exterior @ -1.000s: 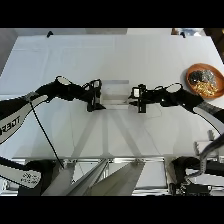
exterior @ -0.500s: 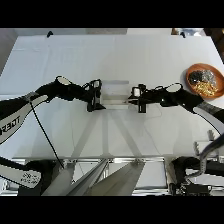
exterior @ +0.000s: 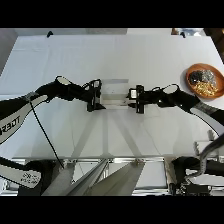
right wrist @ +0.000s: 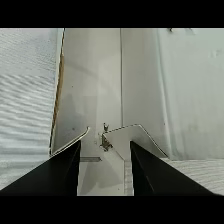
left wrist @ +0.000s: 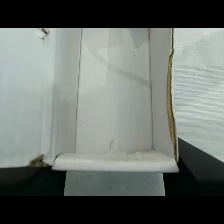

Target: Fold the box and place the chain.

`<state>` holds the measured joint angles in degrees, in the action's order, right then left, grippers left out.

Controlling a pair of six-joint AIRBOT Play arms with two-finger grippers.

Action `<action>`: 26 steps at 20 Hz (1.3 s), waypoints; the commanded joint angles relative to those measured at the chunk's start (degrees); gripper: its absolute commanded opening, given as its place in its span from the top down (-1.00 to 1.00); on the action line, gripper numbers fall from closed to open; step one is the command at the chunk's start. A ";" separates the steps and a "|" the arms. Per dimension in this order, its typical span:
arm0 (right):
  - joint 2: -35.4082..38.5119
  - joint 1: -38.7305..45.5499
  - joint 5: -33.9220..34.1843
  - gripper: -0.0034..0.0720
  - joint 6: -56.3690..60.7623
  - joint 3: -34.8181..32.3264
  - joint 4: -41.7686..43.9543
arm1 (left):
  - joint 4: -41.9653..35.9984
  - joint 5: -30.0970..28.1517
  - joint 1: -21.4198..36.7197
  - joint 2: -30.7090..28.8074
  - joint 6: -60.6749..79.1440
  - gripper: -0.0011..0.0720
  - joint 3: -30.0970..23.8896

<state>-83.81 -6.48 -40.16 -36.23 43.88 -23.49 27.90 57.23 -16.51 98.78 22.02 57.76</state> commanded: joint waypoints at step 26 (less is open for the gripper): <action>17.90 25.18 -19.19 0.90 87.34 -0.11 -33.18 | 0.00 -0.02 -0.02 -0.02 0.00 0.58 0.02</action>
<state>-63.96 14.70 -54.30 40.40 43.81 -53.25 27.88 57.23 -16.51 98.78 22.02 57.76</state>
